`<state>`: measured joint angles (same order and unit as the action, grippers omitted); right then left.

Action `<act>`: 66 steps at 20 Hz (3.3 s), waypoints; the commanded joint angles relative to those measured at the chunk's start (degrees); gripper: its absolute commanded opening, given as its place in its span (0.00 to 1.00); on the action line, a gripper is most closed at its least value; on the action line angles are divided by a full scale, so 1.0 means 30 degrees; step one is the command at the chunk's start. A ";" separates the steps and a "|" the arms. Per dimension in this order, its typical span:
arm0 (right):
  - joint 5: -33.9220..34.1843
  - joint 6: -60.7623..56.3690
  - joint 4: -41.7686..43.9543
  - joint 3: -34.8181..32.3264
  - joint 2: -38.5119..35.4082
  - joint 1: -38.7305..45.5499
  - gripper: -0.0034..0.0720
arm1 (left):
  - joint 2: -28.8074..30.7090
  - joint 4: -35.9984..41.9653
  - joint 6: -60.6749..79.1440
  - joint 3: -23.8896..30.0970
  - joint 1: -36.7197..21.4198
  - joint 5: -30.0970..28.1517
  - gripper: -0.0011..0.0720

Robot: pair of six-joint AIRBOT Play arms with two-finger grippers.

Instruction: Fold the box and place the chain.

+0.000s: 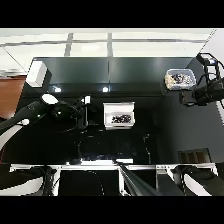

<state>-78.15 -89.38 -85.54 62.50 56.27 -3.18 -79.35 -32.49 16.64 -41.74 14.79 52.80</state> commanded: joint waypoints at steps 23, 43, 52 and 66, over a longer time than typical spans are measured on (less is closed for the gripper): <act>0.1566 -0.0029 0.1515 -0.0219 0.0007 -0.0051 0.40 | -0.1807 0.0058 -0.1421 -0.1792 0.2244 -0.0532 0.99; 0.8612 1.7711 1.3413 -0.2244 0.5843 -0.5326 0.91 | -0.2055 0.0342 -0.1632 -0.2157 0.3271 -0.0896 0.70; 0.7410 2.4888 1.4433 -0.2594 0.5865 -0.5734 0.91 | -0.2055 0.0350 -0.1632 -0.2157 0.3271 -0.0896 0.70; 0.7125 2.6520 1.3850 -0.3388 0.5872 -0.5923 0.71 | -0.2055 0.0342 -0.1632 -0.2157 0.3271 -0.0896 0.70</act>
<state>-57.32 -10.28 -43.44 52.40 73.87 -20.88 -85.47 -31.44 11.73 -48.14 24.60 50.11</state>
